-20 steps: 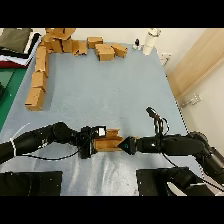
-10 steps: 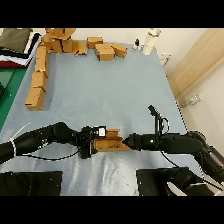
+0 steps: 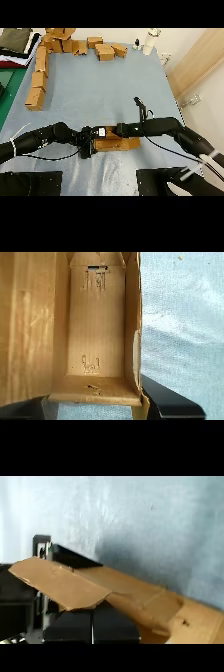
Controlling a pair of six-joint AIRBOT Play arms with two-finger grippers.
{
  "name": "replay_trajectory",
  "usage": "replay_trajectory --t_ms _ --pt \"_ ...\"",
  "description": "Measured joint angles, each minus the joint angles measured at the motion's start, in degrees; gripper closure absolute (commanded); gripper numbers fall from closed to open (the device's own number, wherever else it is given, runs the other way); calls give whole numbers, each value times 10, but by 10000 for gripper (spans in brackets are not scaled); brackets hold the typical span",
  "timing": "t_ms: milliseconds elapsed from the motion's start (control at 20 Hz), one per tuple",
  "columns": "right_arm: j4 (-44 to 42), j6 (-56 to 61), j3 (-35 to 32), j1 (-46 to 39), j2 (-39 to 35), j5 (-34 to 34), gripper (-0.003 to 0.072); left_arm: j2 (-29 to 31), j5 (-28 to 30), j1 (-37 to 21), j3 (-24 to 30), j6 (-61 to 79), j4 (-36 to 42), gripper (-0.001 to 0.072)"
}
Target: Fold the box.
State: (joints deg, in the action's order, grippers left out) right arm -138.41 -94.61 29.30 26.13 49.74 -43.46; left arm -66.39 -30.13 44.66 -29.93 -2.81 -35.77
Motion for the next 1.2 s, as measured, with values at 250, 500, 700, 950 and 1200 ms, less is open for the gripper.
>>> replay_trajectory --t_ms 250,500,700,950,1200 --pt "-5 -87 21 0 111 27 685 0 0 0 0 -1 0 237" --pt "8 -134 25 0 153 41 685 0 0 0 0 0 0 238" --pt "18 -155 26 0 160 40 685 0 0 0 0 0 0 238" --pt "37 -174 42 0 125 34 685 0 0 0 0 0 0 238" --pt "146 -139 57 0 24 -27 685 0 0 0 0 0 0 238"
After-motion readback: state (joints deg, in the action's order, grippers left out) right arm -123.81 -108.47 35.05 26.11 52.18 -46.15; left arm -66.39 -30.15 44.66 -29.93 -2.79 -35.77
